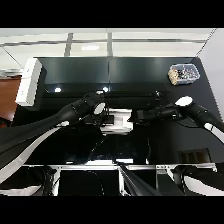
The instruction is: Fold the box and place the chain.
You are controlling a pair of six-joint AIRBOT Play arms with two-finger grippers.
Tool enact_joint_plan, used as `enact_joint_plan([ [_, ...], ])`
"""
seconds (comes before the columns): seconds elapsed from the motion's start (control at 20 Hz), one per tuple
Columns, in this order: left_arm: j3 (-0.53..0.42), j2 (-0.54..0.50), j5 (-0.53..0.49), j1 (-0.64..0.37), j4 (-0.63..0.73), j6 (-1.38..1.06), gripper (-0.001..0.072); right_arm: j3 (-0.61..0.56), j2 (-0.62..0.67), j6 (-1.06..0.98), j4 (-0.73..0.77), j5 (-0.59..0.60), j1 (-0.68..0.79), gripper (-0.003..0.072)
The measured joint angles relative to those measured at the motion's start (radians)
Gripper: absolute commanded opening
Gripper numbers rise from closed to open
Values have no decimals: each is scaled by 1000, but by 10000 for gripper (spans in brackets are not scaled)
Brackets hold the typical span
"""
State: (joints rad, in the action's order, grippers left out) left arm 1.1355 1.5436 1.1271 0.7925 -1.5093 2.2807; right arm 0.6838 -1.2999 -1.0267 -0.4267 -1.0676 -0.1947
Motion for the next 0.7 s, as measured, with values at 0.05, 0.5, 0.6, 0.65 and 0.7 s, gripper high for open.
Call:
enact_joint_plan([
  [0.05,0,0,0,0,0,0,27,16,0,-44,-27,14,-27,352],
  [0.5,0,0,-4,0,0,-1,27,159,-1,-537,-453,96,-256,353],
  [0.6,0,0,-5,0,1,0,27,181,-6,-631,-534,100,-298,353],
  [0.65,0,0,-6,0,2,0,27,195,-11,-681,-579,99,-320,352],
  [0.7,0,0,-6,0,2,0,27,207,-17,-729,-624,100,-341,353],
])
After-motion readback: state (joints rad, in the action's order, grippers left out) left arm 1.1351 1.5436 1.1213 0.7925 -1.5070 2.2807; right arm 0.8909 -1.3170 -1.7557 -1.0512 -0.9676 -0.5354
